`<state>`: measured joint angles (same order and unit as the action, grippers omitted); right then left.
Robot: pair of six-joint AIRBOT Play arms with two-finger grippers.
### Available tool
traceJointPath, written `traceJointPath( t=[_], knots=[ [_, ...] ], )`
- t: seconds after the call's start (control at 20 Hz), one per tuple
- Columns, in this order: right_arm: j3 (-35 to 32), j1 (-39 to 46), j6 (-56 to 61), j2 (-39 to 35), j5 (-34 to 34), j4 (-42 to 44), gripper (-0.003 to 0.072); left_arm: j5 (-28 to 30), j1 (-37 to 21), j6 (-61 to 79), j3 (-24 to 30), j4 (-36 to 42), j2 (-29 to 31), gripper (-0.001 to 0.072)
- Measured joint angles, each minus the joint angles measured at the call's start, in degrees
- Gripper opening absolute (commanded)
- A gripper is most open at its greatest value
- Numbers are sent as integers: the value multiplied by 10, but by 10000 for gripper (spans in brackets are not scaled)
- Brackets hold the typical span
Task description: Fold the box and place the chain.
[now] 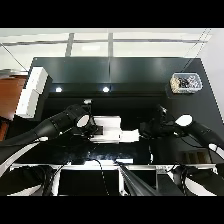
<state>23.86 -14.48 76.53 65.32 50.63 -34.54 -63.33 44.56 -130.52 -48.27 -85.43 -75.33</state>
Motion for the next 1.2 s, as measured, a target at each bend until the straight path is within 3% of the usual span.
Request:
traceJointPath(
  t=[0.05, 0.1, 0.65, 0.8, 0.9, 1.05, 1.15, 1.2],
  knots=[
    [7, -11, -7, 5, 2, 8, 599, -1, 0, 0, 0, 0, 0, 29],
    [16, -19, -17, 8, 8, 13, 657, -1, 0, 0, 0, 0, 0, 29],
    [92, -52, -60, 17, 123, 51, 654, 0, 0, 1, 0, 0, 0, 29],
    [95, -74, -61, 17, 122, 64, 644, 1, 0, 1, 0, 0, 0, 29],
    [97, -88, -60, 17, 112, 69, 531, 1, 0, 1, 0, 0, 0, 29],
    [104, -99, -58, 17, 100, 73, 529, 1, 0, 0, 0, 0, 0, 29],
    [113, -103, -57, 17, 95, 74, 417, 1, 0, 0, 0, 0, 0, 29],
    [116, -106, -56, 17, 92, 74, 416, 1, 0, 0, 0, 0, 0, 29]
  ],
)
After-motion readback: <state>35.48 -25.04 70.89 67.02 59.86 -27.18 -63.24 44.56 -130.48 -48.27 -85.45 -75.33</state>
